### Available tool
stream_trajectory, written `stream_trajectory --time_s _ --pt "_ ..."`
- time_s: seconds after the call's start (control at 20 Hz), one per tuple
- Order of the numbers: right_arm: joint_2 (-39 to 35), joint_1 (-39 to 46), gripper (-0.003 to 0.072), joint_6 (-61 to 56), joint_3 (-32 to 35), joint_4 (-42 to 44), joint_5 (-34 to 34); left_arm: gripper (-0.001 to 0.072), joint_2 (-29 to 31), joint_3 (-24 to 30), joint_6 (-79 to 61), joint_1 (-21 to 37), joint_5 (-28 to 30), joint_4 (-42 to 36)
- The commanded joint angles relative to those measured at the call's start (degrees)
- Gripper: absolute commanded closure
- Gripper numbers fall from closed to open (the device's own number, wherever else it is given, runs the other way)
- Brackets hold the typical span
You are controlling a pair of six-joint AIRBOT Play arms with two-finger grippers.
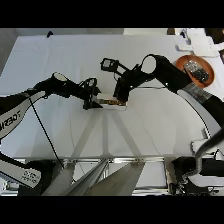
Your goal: Fold the box and place the chain.
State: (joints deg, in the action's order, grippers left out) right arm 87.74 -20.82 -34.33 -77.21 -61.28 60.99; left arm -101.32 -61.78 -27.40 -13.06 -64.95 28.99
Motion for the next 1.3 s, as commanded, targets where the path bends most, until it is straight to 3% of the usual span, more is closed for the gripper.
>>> stream_trajectory --time_s 0.0,0.15,0.25,0.65,1.25 --pt "-0.5 -3.0 0.0436 1.8 0.4 -0.2 -0.8 0.0535 0.0 0.0 0.0 0.0 0.0 0.0" --pt "-0.5 -4.3 0.0425 1.9 3.0 -1.3 -6.2 0.0535 0.0 0.0 0.0 0.0 0.0 0.0" --pt "-0.5 -4.9 0.0366 1.9 5.3 -3.3 -9.4 0.0535 0.0 0.0 0.0 0.0 0.0 0.0" --pt "-0.6 -4.9 0.0364 1.8 8.7 -5.4 -19.9 0.0535 0.0 0.0 0.0 0.0 0.0 0.0" --pt "-1.5 -4.9 0.0372 1.6 8.7 -7.2 -17.1 0.0535 0.0 0.0 0.0 0.0 0.0 0.0"
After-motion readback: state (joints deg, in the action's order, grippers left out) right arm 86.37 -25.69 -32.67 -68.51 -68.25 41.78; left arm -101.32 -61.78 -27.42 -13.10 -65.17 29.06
